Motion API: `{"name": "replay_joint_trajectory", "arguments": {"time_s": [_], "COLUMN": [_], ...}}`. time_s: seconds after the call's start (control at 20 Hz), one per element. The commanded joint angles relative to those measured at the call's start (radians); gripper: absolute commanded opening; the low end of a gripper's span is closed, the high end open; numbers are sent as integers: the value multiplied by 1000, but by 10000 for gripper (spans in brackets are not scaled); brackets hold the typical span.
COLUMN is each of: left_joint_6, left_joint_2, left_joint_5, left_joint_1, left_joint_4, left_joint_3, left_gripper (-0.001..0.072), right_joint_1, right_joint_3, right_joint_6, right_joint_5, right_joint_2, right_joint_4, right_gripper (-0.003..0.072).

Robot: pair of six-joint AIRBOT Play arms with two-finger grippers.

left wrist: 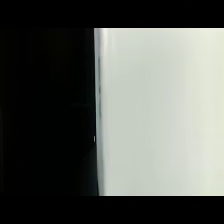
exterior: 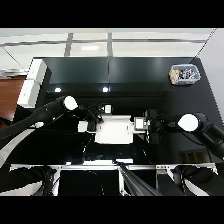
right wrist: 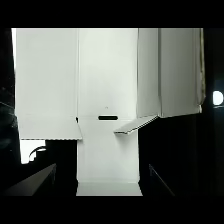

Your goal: Fold the box and place the chain.

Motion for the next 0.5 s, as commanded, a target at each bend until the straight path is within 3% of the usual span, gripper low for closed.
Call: {"name": "replay_joint_trajectory", "arguments": {"time_s": [0.0,0.2,0.45], "left_joint_6": [-8,-8,-8], "left_joint_2": [0,0,0], "left_joint_5": [-16,-16,-16], "left_joint_1": [1,0,0], "left_joint_4": [0,0,0], "left_joint_3": [0,0,0], "left_gripper": [25,25,25], "right_joint_1": [3,48,105], "right_joint_3": [-29,-76,-107], "right_joint_6": [8,8,-21], "right_joint_5": [31,27,-71], "right_joint_2": [-14,-47,-106], "right_joint_4": [96,141,141], "right_gripper": [698,695,695]}}
